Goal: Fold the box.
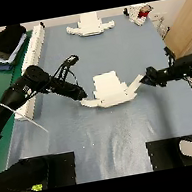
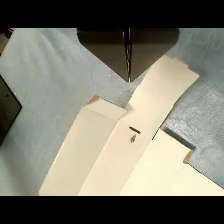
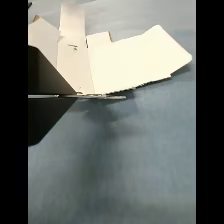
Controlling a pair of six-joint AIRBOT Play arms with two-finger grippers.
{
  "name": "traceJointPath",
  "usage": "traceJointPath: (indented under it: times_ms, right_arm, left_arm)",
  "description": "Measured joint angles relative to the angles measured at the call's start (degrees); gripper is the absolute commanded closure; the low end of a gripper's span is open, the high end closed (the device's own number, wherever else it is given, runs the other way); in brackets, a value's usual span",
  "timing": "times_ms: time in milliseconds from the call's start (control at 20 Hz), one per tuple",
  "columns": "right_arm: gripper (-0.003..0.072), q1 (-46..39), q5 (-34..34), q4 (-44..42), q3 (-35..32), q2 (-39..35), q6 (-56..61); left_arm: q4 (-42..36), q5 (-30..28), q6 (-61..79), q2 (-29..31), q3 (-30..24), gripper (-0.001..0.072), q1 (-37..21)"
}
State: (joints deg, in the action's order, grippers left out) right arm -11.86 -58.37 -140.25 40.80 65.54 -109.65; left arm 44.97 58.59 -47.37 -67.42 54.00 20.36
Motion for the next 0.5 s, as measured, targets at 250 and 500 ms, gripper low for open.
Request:
traceJointPath:
  times_ms: [250,500]
  right_arm:
    - [0.0368,0.55,0.81,2.93,-5.25,-3.8,2.8]
    - [0.0372,-2.45,0.11,8.0,-1.9,-1.88,3.54]
  left_arm:
    - [0.0,0.0,0.0,0.0,0.0,0.0694,0.0]
    - [0.0,0.0,-0.02,0.0,0.0,0.0694,0.0]
